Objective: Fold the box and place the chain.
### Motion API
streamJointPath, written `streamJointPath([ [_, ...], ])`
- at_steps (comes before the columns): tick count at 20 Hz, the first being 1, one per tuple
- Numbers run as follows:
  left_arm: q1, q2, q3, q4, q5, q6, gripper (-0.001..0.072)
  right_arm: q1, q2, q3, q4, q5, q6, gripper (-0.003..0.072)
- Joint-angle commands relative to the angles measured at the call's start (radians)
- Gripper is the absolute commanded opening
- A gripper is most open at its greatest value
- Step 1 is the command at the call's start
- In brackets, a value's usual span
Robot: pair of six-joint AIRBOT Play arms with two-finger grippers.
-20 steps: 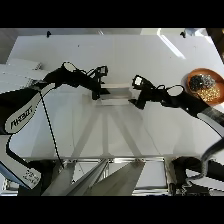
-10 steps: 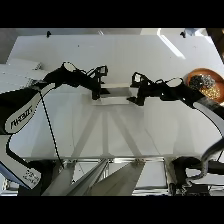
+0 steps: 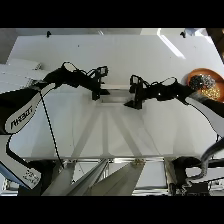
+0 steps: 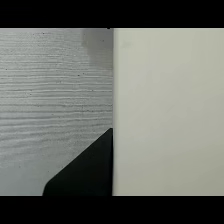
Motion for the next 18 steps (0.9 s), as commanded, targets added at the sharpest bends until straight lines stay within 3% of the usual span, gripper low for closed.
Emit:
streamJointPath([
  [1, 0.0, 0.001, 0.0, -0.001, 0.004, -0.001, 0.0015, 0.0, -0.015, 0.002, -0.006, 0.024, 0.0, 0.0693],
  [7, 0.0, 0.001, 0.0, -0.001, 0.004, -0.001, 0.0015, 0.0, -0.023, 0.024, -0.032, 0.027, 0.012, 0.0693],
  [12, 0.0, 0.001, 0.0, -0.001, 0.004, -0.001, 0.0015, 0.0, -0.085, 0.091, -0.161, 0.074, 0.134, 0.0693],
  [18, 0.0, 0.001, 0.0, -0.001, 0.004, -0.001, 0.0015, 0.0, -0.094, 0.095, -0.058, 0.071, 0.059, 0.0693],
])
